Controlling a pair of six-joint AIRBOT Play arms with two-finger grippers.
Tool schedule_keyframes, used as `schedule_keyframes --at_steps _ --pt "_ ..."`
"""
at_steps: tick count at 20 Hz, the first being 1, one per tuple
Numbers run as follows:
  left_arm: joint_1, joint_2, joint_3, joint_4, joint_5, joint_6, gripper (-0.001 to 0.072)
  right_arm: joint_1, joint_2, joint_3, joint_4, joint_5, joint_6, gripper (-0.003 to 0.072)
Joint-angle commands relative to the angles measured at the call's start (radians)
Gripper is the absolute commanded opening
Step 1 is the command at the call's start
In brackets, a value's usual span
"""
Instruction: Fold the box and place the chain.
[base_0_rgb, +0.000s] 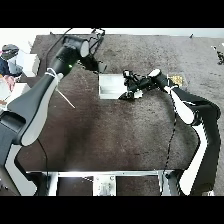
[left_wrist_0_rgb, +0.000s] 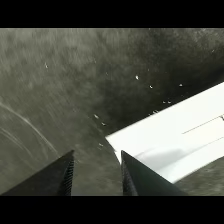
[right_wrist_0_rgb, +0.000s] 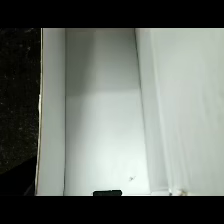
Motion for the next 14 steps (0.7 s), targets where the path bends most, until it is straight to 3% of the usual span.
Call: schedule_keyframes --at_steps 1,3,4,7,8,9,14 --pt "0.105 0.005 0.0 -0.294 0.025 0.345 0.0523 0.0 0.0 0.0 0.0 0.0 0.0 0.0465" --pt "0.192 0.003 0.0 -0.504 -0.006 0.583 0.0579 0.0 0.0 0.0 0.0 0.0 0.0 0.0465" --pt "0.23 0.003 -0.012 -0.59 -0.011 0.699 0.0668 0.0 0.0 0.0 0.0 0.0 0.0 0.0465" --pt "0.348 0.001 -0.123 -0.966 -0.017 1.028 0.0682 0.0 0.0 0.0 0.0 0.0 0.0 0.0465" --pt "0.37 -0.003 -0.154 -1.026 -0.02 1.099 0.0682 0.0 0.0 0.0 0.0 0.0 0.0 0.0465" --pt "0.403 -0.034 -0.215 -1.061 -0.036 1.228 0.0682 0.0 0.0 0.0 0.0 0.0 0.0 0.0465" --pt "0.384 -0.171 -0.234 -1.069 -0.129 1.478 0.072 0.0 0.0 0.0 0.0 0.0 0.0 0.0465"
